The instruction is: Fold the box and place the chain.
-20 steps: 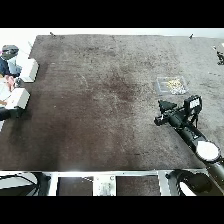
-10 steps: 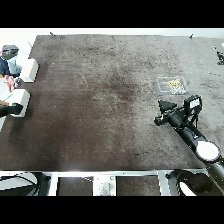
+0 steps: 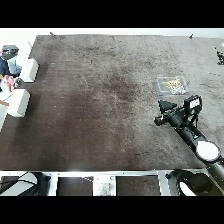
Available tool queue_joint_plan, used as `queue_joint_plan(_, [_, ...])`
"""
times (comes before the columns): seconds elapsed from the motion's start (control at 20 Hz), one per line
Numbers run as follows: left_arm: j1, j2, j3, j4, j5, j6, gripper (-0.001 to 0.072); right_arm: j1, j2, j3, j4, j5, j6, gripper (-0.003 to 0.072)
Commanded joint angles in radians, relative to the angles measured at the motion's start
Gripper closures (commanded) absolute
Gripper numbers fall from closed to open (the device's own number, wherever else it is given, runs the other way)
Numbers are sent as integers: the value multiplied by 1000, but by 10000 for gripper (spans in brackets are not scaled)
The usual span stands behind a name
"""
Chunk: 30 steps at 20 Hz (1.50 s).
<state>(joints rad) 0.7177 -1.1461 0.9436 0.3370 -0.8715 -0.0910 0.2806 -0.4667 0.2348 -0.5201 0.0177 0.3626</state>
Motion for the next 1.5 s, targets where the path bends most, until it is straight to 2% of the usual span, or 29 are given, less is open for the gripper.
queue_joint_plan(0.0, [0,77,27,-246,-105,92,701,1,1,0,0,0,0,673])
queue_joint_plan(0.15, [-5,141,2,-293,-42,138,705,1,1,0,0,-1,0,674])
queue_joint_plan(0.3, [-80,267,-134,-364,165,263,704,1,1,0,0,-8,0,674])
queue_joint_plan(0.4, [-170,356,-262,-531,333,414,705,1,1,0,0,-11,0,673])
queue_joint_plan(0.5, [-259,425,-386,-733,402,607,704,1,1,0,0,-11,0,673])
queue_joint_plan(0.75, [-440,474,-610,-1148,409,1029,704,1,1,0,0,-11,0,674])
queue_joint_plan(0.9, [-504,474,-688,-1291,401,1170,705,1,1,0,0,-11,0,674])
queue_joint_plan(1.05, [-513,474,-729,-1318,330,1173,704,1,1,0,0,-12,0,673])
queue_joint_plan(1.45, [-513,473,-731,-1316,339,1173,698,1,1,0,0,-11,0,674])
